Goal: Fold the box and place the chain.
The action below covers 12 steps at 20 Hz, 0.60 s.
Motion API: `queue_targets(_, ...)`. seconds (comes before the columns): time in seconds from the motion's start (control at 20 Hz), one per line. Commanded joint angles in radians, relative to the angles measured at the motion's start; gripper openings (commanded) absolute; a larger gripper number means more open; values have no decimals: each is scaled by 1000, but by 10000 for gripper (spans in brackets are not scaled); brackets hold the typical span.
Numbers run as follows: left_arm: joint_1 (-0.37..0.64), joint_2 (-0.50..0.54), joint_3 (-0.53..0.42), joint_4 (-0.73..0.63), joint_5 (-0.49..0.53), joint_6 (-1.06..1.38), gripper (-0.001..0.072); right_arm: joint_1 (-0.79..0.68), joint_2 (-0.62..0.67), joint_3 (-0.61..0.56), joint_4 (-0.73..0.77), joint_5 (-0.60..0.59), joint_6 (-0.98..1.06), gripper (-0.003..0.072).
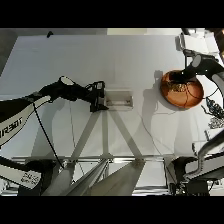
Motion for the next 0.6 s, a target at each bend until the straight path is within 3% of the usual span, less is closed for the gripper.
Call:
queue_targets(0.0, 0, 0, 0, 0, 0, 0, 226, 0, 92, 2, 14, 67, -50, 8)
queue_targets(0.35, 0, 0, 0, 0, 0, -1, 226, 87, 380, -32, 133, 295, -167, 8)
queue_targets(0.55, 0, 0, 0, 0, 0, -1, 226, 247, 406, -32, 133, 443, -179, 8)
